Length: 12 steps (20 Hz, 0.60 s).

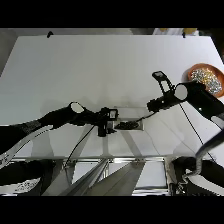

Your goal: Fold the box and place the chain.

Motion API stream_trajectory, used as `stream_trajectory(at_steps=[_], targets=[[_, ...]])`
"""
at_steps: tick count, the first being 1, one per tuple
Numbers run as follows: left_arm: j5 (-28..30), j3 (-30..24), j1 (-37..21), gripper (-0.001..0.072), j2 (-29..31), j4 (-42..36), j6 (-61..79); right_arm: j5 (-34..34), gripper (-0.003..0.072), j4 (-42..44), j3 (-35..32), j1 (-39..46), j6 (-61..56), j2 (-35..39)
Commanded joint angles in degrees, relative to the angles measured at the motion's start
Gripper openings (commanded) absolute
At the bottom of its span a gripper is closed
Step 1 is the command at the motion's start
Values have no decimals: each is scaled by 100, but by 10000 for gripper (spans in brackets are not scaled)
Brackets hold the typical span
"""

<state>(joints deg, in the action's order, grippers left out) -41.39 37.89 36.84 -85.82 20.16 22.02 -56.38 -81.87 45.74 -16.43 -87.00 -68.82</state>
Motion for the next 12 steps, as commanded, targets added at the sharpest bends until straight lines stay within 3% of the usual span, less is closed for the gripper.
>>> stream_trajectory(at_steps=[1, 12], targets=[[0, -2, -2, 275, 4, 2, 0, -31, 297, -264, -59, 7, -450, -264], [0, -2, -2, 275, 4, 2, 0, 26, 289, -389, -142, 7, -501, -562]])
